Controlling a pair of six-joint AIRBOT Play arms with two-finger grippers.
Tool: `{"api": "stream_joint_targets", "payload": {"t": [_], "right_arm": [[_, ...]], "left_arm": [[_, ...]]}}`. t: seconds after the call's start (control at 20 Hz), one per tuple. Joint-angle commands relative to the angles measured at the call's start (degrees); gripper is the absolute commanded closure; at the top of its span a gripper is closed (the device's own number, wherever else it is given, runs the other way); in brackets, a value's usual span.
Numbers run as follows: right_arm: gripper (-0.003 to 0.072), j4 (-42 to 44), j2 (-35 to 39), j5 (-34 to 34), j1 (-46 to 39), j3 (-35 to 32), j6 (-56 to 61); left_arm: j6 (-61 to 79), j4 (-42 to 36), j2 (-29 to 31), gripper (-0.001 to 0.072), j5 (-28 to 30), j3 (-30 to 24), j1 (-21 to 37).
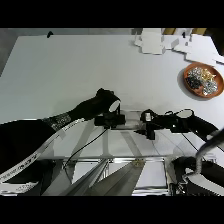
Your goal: Fold the box and place the chain.
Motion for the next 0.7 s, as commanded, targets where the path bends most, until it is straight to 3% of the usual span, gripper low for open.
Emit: {"api": "stream_joint_targets", "payload": {"t": [0.0,0.15,0.2,0.35,0.4,0.45,0.65], "right_arm": [[0.0277,-0.07,0.02,0.00,0.04,0.00,-0.02],[0.0277,-0.07,0.02,0.00,0.04,0.00,-0.02],[0.0277,-0.09,0.00,0.00,0.04,0.00,-0.02],[0.0277,-0.07,0.02,0.00,0.04,0.00,-0.02],[0.0277,-0.07,0.02,0.00,0.04,0.00,-0.02],[0.0277,-0.07,0.02,0.02,0.04,0.00,-0.02],[0.0277,-0.07,0.02,0.02,0.04,0.00,-0.02]], "left_arm": [[1.90,0.50,0.37,0.0652,-1.46,0.04,0.52],[5.55,0.33,1.44,0.0484,-1.46,0.04,1.09],[5.55,0.48,1.81,0.0480,-1.44,0.04,1.25],[5.51,0.55,2.10,0.0547,-1.44,0.02,1.53],[5.51,0.52,2.01,0.0666,-1.42,0.02,1.42],[5.42,0.44,1.97,0.0707,-1.44,0.00,1.38],[5.35,-0.42,2.67,0.0677,-1.60,0.02,1.40]]}}
